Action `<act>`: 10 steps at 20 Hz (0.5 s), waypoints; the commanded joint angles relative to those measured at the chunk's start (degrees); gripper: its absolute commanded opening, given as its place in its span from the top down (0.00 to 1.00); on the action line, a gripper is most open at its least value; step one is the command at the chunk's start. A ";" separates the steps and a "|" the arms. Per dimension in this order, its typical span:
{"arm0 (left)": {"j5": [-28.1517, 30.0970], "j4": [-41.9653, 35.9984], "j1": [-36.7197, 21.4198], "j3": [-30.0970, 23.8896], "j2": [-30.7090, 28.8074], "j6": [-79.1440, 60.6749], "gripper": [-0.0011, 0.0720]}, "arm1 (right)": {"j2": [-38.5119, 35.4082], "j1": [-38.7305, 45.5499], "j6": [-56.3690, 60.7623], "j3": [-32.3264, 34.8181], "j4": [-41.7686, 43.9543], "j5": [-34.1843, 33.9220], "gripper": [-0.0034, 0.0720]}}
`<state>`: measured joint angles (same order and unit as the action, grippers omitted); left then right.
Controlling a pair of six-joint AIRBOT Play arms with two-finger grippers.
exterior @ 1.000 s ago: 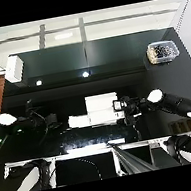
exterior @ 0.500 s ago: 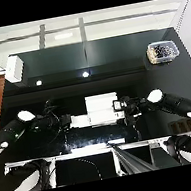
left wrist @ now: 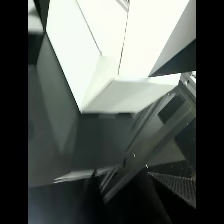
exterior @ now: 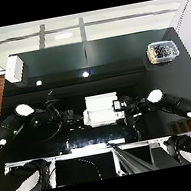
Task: Fold the box and place the chain.
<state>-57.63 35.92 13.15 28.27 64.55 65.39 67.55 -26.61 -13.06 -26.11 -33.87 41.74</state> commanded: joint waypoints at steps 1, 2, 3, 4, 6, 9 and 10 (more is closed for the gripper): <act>-0.66 -1.46 1.73 1.60 -0.15 -1.49 0.03 | 0.04 -0.07 0.02 0.00 0.02 0.00 0.21; -0.46 -1.66 3.10 1.81 -0.15 -2.67 0.03 | 0.04 -0.07 0.04 0.00 0.02 0.00 0.21; 0.37 -1.73 4.72 1.92 -0.15 -2.86 0.03 | 0.04 -0.07 0.04 0.00 0.02 -0.02 0.21; 1.84 -1.68 6.56 1.97 -0.15 -2.84 0.03 | 0.04 -0.07 0.04 0.00 0.02 -0.02 0.21; 6.71 -0.17 10.58 2.14 -0.15 -2.10 0.03 | 0.04 -0.07 0.07 0.00 0.02 -0.04 0.21; 13.68 8.59 17.29 3.78 -0.15 7.98 0.03 | 0.04 -0.07 0.09 0.00 0.02 -0.04 0.21; 15.08 11.91 19.19 4.66 -0.15 12.00 0.03 | 0.04 -0.07 0.11 0.00 0.02 -0.07 0.21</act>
